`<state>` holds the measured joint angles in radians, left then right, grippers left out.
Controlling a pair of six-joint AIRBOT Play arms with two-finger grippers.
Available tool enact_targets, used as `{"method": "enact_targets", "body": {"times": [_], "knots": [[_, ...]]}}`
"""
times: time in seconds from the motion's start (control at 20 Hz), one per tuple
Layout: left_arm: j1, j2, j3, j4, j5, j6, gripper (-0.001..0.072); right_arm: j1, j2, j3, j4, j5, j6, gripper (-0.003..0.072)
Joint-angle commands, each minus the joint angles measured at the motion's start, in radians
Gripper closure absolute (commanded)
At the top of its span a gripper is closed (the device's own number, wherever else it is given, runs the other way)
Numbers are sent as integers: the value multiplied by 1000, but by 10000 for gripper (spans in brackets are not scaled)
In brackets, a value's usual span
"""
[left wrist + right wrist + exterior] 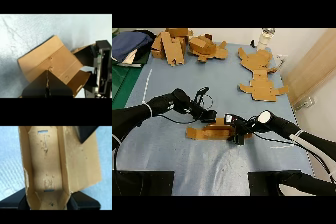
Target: Fold the box.
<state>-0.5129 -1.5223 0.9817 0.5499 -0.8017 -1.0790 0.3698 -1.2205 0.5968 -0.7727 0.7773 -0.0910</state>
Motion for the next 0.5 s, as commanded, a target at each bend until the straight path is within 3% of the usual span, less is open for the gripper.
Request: {"method": "enact_targets", "body": {"times": [0.0,0.1,0.25,0.45], "knots": [[1,-6,2,-1,-1,-2,699,-1,0,0,2,0,1,143],[1,-4,4,-40,-10,56,699,-1,0,0,2,0,1,143],[3,15,28,-136,-108,274,699,-1,0,0,2,0,0,143],[49,128,29,-113,-343,604,700,-1,0,0,2,1,1,143]]}}
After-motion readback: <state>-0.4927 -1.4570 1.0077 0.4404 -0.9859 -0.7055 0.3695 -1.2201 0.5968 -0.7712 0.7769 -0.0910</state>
